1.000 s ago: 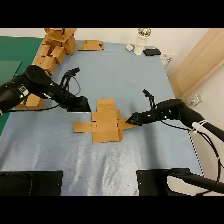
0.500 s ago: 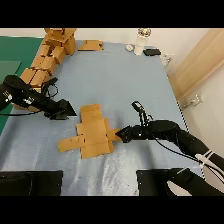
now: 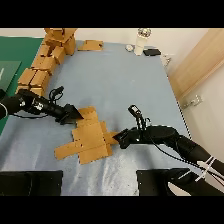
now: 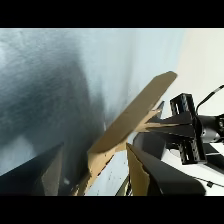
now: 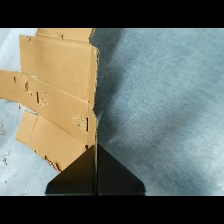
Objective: Fold the box.
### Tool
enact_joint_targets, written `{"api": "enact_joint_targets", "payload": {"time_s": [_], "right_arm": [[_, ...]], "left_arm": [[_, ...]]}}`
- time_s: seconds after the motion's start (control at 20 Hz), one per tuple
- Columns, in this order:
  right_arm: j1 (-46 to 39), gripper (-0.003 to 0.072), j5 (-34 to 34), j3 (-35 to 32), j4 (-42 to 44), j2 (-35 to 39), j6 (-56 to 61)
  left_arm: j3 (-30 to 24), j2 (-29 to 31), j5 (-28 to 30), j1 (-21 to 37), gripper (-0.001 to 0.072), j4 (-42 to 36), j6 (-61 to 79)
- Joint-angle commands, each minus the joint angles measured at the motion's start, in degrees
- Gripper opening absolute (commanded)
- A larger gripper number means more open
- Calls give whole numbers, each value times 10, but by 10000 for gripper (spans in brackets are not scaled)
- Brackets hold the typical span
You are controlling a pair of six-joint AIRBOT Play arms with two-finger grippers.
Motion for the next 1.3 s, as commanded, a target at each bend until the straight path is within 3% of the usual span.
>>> {"api": "enact_joint_targets", "payload": {"time_s": [0.0,0.05,0.1,0.15,0.2,0.45,0.5,0.55,0.8,0.85,0.9,0.95,1.1,1.25], "right_arm": [[2,1,6,-1,-1,1,4],[2,2,8,0,-1,1,4],[2,1,11,0,-1,1,5],[2,1,11,-1,-1,1,5],[2,2,11,0,-6,1,9],[2,2,17,0,-10,1,14],[2,2,17,0,-10,1,15],[2,2,18,0,-10,1,15],[2,16,33,0,-10,1,16],[2,185,44,0,-12,1,25],[-2,478,67,0,-21,1,41],[-11,535,88,0,-39,1,64],[-94,535,88,33,-127,2,200],[-194,488,6,113,-177,2,257]], "left_arm": [[-1,-28,-3,-25,578,-29,51],[-1,-30,-3,-33,576,-30,61],[-1,-30,-4,-38,492,-32,66],[-1,-30,-9,-38,273,-38,82],[-1,-30,-18,-37,225,-46,95],[-1,-30,-38,-36,220,-54,124],[-1,-30,-38,-36,56,-54,132],[-1,-30,-38,-36,12,-54,142],[-1,-30,-37,-36,12,-54,183],[-1,-30,-38,-36,12,-60,199],[-1,-30,-44,-36,11,-79,227],[0,-29,-53,-38,11,-110,259],[17,4,-26,-68,8,-127,318],[23,56,60,-122,8,-126,361]]}}
